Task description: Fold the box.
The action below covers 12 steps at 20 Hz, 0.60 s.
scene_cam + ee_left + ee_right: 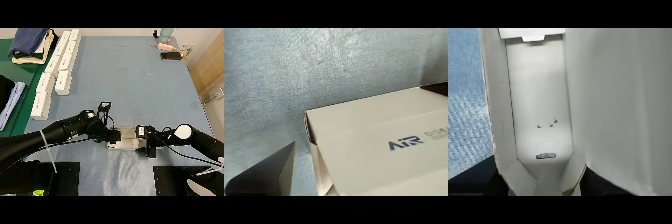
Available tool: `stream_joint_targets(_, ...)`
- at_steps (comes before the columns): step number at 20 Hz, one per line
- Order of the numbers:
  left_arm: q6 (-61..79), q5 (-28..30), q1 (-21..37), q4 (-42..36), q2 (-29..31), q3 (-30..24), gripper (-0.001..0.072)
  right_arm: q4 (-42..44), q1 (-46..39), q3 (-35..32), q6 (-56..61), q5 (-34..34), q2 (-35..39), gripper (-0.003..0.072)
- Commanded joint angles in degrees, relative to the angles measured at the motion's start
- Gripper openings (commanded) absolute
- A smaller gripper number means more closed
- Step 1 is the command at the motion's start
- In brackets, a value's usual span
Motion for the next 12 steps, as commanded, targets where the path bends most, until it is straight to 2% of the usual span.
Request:
stream_joint_targets(1, -6.4, -3.5, -2.3, 4.5, -3.9, 3.5, 0.0416, 0.0, 0.0, 0.0, 0.0, 0.0, 0.0, 0.0505)
stream_joint_targets(6, -15.8, -11.4, -4.9, 10.5, -8.0, 7.7, 0.0398, 0.0, 0.0, 0.0, 0.0, 0.0, 0.0, 0.0505)
stream_joint_targets(12, -18.6, -15.8, -6.0, 11.1, -12.8, 11.9, 0.0398, 0.0, 0.0, 0.0, 0.0, 0.0, 0.0, 0.0505)
